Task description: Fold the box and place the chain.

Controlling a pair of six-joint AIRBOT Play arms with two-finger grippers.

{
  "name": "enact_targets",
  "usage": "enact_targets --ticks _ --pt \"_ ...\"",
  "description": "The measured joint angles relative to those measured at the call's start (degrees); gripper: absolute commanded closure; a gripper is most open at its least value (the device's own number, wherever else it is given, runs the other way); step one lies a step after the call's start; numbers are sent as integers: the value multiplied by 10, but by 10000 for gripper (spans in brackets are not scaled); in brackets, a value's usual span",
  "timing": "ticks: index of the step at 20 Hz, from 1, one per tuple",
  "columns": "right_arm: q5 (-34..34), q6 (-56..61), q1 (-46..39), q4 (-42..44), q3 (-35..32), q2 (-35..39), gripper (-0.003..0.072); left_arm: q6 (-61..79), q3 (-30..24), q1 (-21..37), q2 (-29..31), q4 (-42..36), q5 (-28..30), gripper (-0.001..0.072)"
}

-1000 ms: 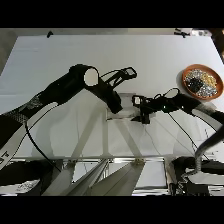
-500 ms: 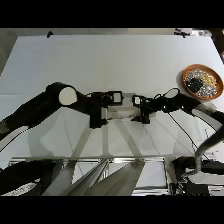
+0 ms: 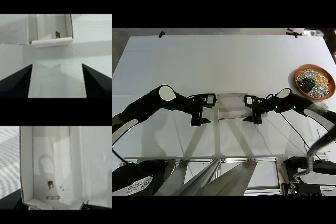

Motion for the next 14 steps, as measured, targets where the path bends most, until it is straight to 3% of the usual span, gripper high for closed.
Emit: enact_targets --ticks 7,14 --pt "0 0 0 0 0 0 181 116 -3 12 -73 -123 28 3" --pt "0 0 0 0 0 0 181 157 -3 12 -98 -166 41 1"
